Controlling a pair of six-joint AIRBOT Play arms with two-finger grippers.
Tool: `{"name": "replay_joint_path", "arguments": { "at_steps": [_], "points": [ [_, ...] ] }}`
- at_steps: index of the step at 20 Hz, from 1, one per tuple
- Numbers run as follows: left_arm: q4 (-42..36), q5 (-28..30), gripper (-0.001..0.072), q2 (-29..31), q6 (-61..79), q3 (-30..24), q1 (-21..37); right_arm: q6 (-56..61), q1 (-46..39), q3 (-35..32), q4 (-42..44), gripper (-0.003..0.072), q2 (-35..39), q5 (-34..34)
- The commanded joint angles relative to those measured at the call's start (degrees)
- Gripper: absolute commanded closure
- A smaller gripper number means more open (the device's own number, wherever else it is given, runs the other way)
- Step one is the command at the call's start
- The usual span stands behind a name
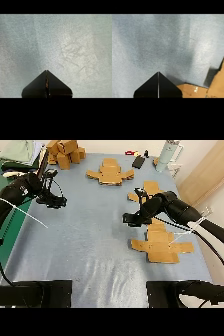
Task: Fold the box.
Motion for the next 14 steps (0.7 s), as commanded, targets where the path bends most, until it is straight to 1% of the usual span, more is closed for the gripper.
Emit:
{"name": "replay_joint_path", "arguments": {
  "at_steps": [1, 12, 14],
  "points": [
    [0.02, 0.00, 0.0696, 0.00, 0.02, 0.04, 0.04, 0.00, 0.00, 0.04, 0.00, 0.0680, -0.04, 0.00],
    [0.02, 0.00, 0.0696, 0.00, 0.02, 0.04, 0.04, 0.07, 0.00, 0.04, 0.04, 0.0680, -0.04, 0.07],
    [0.02, 0.00, 0.0696, 0.00, 0.02, 0.04, 0.04, 0.20, 0.02, 0.04, 1.18, 0.0680, -0.04, 0.66]
  ]
}}
